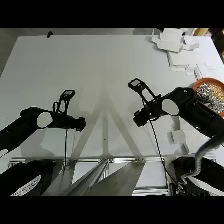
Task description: Fold the box and place the chain.
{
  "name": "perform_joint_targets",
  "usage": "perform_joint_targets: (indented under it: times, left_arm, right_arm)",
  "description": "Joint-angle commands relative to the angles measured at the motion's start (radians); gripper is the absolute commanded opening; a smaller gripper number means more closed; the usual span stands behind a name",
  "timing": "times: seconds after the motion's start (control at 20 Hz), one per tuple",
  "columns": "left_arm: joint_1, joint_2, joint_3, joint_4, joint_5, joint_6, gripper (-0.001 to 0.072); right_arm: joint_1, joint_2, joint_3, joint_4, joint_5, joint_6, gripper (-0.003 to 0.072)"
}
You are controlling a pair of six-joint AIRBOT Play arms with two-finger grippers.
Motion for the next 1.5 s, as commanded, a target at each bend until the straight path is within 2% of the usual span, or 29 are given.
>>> perform_joint_targets:
  times: [0.0,0.3,0.4,0.5,0.55,0.7,0.8,0.95,1.15,1.3,1.4,1.45]
  left_arm:
    - [-0.001,0.000,0.001,0.000,0.000,0.000,0.0570]
    - [-0.001,0.000,0.001,0.000,0.000,0.000,0.0570]
    - [-0.001,0.000,0.001,0.001,0.000,0.000,0.0570]
    - [-0.001,0.000,0.001,0.001,0.000,0.000,0.0570]
    - [-0.001,0.000,0.001,0.001,0.000,0.000,0.0570]
    - [-0.001,0.000,0.001,0.000,0.000,0.000,0.0570]
    - [-0.001,0.000,0.001,0.000,0.000,0.000,0.0570]
    - [-0.001,0.000,0.001,0.000,0.000,0.000,0.0570]
    - [-0.001,0.000,0.001,0.001,0.000,0.000,0.0570]
    - [-0.001,0.000,0.001,0.000,0.000,0.000,0.0570]
    - [-0.001,0.000,0.001,0.001,0.000,0.000,0.0570]
    - [-0.001,0.000,0.001,0.001,0.000,0.000,0.0570]
  right_arm:
    - [0.001,0.001,0.000,0.000,0.000,0.000,0.0394]
    - [0.001,0.001,0.000,0.000,-0.003,0.001,0.0394]
    - [0.001,0.001,0.000,0.028,-0.010,0.056,0.0394]
    - [-0.022,0.001,0.000,-0.078,0.024,0.128,0.0395]
    - [-0.064,0.001,0.000,-0.148,0.084,0.187,0.0395]
    - [-0.301,0.001,0.000,-0.267,0.313,0.167,0.0396]
    - [-0.485,0.002,0.000,-0.372,0.386,0.105,0.0396]
    - [-0.779,0.009,0.000,-0.446,0.357,-0.015,0.0396]
    - [-1.098,0.009,0.000,-0.425,0.280,-0.076,0.0395]
    - [-1.215,0.009,0.000,-0.412,0.179,-0.083,0.0399]
    - [-1.252,0.008,0.000,-0.415,0.143,-0.205,0.0474]
    - [-1.261,0.005,0.000,-0.415,0.143,-0.269,0.0472]
